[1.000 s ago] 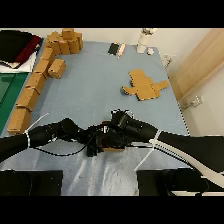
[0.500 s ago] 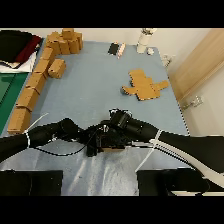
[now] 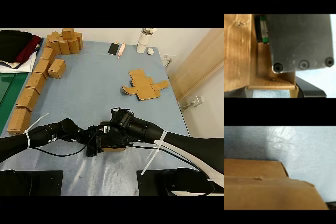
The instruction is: Fold the box.
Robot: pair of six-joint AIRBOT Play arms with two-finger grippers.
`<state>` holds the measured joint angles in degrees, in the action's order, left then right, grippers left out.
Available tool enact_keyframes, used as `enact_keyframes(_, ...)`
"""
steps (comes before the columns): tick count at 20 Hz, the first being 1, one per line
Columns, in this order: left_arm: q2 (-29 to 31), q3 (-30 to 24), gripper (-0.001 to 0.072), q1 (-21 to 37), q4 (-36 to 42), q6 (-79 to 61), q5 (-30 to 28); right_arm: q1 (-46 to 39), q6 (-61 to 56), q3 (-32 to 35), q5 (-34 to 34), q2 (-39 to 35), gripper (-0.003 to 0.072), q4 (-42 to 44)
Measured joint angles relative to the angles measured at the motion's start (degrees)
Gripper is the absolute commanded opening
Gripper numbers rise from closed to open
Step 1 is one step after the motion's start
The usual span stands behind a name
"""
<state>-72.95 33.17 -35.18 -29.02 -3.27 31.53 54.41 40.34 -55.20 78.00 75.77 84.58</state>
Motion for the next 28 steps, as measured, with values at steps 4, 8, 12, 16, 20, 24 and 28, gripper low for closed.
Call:
enact_keyframes(4, 0.00, 0.00, 0.0343, 0.00, 0.13, 0.07, 0.02, -0.11, -1.95, 0.00, 1.53, -0.09, 0.0389, -1.29)
enact_keyframes(8, 0.00, 0.00, 0.0343, 0.00, 0.13, 0.07, 0.04, -0.11, -2.67, 0.02, 2.08, -0.09, 0.0137, -1.79)
enact_keyframes(12, 0.00, 0.00, 0.0343, 0.00, 0.22, 0.11, 0.04, -0.07, -3.21, 0.07, 2.12, -0.15, 0.0002, -1.88)
enact_keyframes(16, 0.00, 0.00, 0.0343, 0.00, 0.13, 0.09, 0.07, 0.00, -2.58, 0.20, 2.78, -0.07, 0.0439, -2.58)
enact_keyframes(20, 0.00, 0.00, 0.0343, 0.00, 0.11, 0.09, 0.07, -0.02, -1.79, 0.20, 3.96, -0.87, 0.0439, -3.04)
enact_keyframes(24, 0.00, 0.00, 0.0343, 0.00, 0.11, 0.09, 0.09, -0.02, -1.49, 0.20, 4.79, -4.17, 0.0433, -2.62)
enact_keyframes(28, 0.00, 0.02, 0.0343, 0.00, 0.13, 0.09, 0.09, -0.04, -1.51, 0.20, 5.77, -9.53, 0.0340, -1.88)
